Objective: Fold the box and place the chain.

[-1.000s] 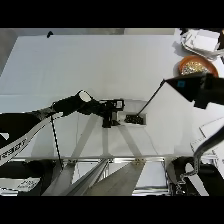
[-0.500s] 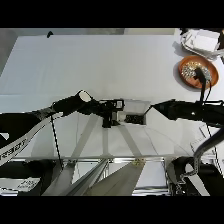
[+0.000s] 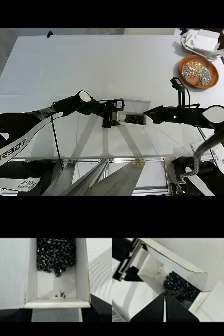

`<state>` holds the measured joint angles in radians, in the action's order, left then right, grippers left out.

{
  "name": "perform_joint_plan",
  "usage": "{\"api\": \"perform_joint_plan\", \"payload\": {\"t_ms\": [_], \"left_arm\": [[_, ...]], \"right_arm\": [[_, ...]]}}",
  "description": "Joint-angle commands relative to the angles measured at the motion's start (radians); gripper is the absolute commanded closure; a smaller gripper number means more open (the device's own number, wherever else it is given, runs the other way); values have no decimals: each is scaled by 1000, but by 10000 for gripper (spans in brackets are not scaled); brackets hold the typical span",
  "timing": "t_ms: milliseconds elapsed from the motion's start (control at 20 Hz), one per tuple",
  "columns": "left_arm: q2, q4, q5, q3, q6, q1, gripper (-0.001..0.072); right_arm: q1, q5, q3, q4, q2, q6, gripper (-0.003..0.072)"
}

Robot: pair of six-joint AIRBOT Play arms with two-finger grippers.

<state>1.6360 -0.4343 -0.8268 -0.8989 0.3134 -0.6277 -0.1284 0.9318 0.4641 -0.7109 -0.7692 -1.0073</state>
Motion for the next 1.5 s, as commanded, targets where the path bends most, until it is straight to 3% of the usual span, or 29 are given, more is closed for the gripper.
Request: {"api": "perform_joint_plan", "payload": {"t_ms": [0, 150, 250, 550, 600, 850, 1050, 1150, 1250, 1300, 1450], "left_arm": [[0, 0, 0, 0, 0, 0, 438], [0, 0, 0, 0, 0, 0, 438], [0, 0, 0, 0, 0, 0, 438], [0, 0, 0, 0, 0, 0, 438], [0, 0, 0, 0, 0, 0, 438], [0, 0, 0, 0, 0, 0, 438], [0, 0, 0, 0, 0, 0, 438], [0, 0, 0, 0, 0, 0, 438], [0, 0, 0, 0, 0, 0, 438], [0, 0, 0, 0, 0, 0, 438], [0, 0, 0, 0, 0, 0, 438]], "right_arm": [[-45, -63, -3, -69, -60, -67, 668], [-47, -65, -3, -128, -104, -104, 664], [-47, -64, -3, -138, -124, -122, 559], [-47, -41, -2, -61, -125, -122, 534], [-47, -19, 3, -33, -119, -121, 456], [-1, 233, 113, -45, -103, -120, 364], [139, 469, 198, -123, -103, -120, 393], [212, 517, 198, -213, -103, -118, 521], [264, 426, 198, -416, -104, -124, 548], [284, 333, 198, -470, -110, -154, 666], [328, 69, 218, -386, -199, -137, 674]]}}
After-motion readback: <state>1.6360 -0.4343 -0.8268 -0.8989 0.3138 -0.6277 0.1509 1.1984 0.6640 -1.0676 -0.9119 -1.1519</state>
